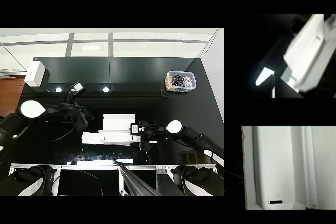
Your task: Fold the box and place the chain.
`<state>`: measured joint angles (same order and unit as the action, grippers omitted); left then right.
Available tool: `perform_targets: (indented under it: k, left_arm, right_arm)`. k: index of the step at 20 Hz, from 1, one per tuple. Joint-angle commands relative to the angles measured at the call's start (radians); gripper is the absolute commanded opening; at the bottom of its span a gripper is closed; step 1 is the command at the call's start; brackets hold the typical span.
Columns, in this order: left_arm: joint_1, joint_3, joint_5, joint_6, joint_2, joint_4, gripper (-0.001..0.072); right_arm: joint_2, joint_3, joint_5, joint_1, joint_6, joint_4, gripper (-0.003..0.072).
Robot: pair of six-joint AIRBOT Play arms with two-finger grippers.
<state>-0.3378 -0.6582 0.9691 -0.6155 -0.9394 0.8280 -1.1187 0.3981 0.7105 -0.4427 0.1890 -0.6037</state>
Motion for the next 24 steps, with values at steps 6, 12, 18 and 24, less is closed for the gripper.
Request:
perform_targets:
  k: [6,12,18,24]
  left_arm:
    - [-0.032,0.18,-0.015,0.487,0.0,-0.002,0.0711]
    - [-0.171,0.176,-0.187,0.594,-0.139,-0.138,0.0701]
    - [-0.251,0.176,-0.252,0.593,-0.193,-0.138,0.0675]
    - [-0.266,0.174,-0.289,0.585,-0.196,-0.138,0.0348]
  right_arm:
    - [0.0,0.0,0.0,0.0,-0.001,0.001,0.0433]
    - [0.0,0.0,0.0,0.0,-0.001,0.002,0.0433]
    - [0.0,0.0,0.0,0.0,-0.001,0.002,0.0433]
    - [0.0,0.0,0.0,0.0,-0.001,0.002,0.0433]
